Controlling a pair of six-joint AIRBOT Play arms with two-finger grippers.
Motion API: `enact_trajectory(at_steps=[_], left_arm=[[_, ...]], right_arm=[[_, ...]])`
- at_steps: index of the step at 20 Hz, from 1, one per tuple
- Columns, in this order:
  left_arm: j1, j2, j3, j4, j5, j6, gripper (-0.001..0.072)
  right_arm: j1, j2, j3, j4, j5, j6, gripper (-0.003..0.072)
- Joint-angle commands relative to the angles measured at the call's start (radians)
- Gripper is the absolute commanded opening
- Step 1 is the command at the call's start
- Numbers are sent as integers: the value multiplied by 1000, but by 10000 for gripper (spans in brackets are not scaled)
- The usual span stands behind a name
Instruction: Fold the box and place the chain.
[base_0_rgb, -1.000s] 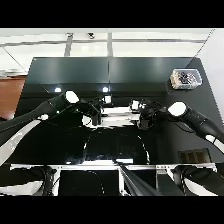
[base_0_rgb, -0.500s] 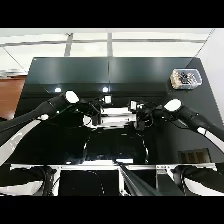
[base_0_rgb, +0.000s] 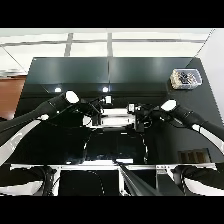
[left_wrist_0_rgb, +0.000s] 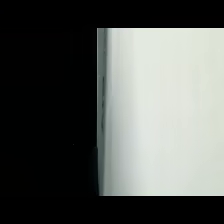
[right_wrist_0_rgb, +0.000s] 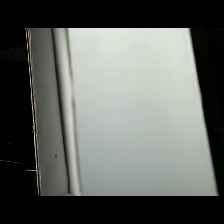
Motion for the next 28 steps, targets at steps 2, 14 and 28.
enact_trajectory(at_steps=[2, 14, 28], left_arm=[[0, 0, 0, 0, 3, -1, 30], [0, 0, 0, 0, 3, -1, 31], [1, 96, 31, 139, -158, -101, 720]], right_arm=[[2, -10, 2, -98, 4, 60, 631], [21, -15, 2, -113, -14, 79, 631], [21, -15, 2, -112, -17, 82, 477]])
